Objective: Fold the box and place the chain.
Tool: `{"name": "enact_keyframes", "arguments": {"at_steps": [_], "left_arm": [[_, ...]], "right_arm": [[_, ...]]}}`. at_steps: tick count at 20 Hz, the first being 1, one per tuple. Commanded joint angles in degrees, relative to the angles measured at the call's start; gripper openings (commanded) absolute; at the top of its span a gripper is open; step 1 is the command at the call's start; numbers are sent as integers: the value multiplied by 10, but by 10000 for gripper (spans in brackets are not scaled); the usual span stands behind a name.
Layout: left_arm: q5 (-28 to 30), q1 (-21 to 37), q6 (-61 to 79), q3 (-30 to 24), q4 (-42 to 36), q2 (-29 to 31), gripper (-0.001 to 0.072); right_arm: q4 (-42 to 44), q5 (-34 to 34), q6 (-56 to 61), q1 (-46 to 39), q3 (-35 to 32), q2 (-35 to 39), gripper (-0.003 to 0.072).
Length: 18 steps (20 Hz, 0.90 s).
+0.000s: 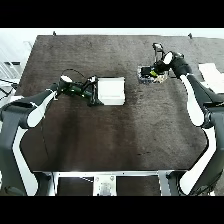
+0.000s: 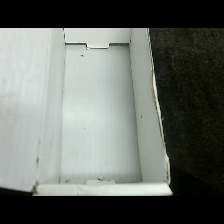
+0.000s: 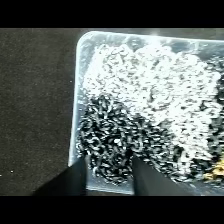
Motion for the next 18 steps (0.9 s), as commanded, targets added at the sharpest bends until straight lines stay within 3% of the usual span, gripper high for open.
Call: {"name": "enact_keyframes", "arguments": {"at_steps": [1, 3, 5, 6, 7, 12, 18], "left_arm": [[0, 0, 0, 0, 0, 0, 407], [0, 0, 0, 0, 0, 0, 407], [0, 0, 0, 0, 0, 0, 407], [0, 0, 0, 0, 0, 0, 407], [0, 0, 0, 0, 0, 0, 407], [0, 0, 0, 0, 0, 0, 407], [0, 0, 0, 0, 0, 0, 407]], "right_arm": [[21, -3, -5, 0, 0, -9, 278], [21, -3, -4, 0, 0, -10, 276], [21, -1, -4, 0, 0, -10, 128], [20, -1, -4, 0, 0, -10, 109], [18, -1, -5, 0, 1, -10, 14], [18, -1, -4, 0, 4, 8, 7], [19, 0, -5, 0, 3, 110, 6]]}}
